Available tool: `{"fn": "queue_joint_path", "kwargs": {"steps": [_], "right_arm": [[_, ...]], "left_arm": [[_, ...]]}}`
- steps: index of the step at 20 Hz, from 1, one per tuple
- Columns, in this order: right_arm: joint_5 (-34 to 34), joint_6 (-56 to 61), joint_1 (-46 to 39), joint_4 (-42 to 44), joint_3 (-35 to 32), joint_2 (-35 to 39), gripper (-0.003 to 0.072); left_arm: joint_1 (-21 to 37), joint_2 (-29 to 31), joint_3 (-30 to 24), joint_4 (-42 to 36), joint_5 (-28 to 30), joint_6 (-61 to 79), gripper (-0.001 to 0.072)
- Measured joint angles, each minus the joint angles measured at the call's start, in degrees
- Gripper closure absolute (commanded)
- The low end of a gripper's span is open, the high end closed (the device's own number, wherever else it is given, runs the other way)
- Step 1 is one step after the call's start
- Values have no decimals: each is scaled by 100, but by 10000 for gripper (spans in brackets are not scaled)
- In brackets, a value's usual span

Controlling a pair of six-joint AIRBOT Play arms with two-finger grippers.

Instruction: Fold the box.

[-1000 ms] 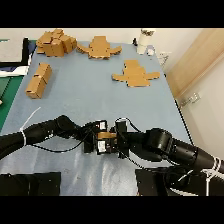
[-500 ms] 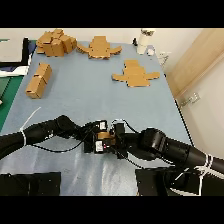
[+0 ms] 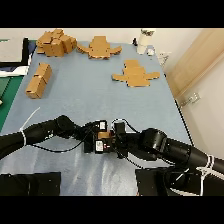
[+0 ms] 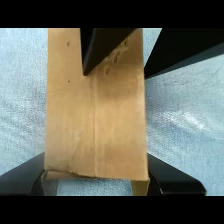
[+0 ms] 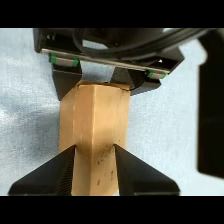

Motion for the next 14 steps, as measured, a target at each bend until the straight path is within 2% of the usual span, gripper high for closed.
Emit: {"fn": "queue_joint_path", "kwargs": {"steps": [7,9,14], "right_arm": [[-44,4,-9,52,0,122,355],[-48,4,-9,63,0,149,473],[-57,4,0,87,0,162,474]], "left_arm": [[0,0,0,11,2,7,198],[0,0,0,9,2,7,198],[0,0,0,4,2,4,198]]}}
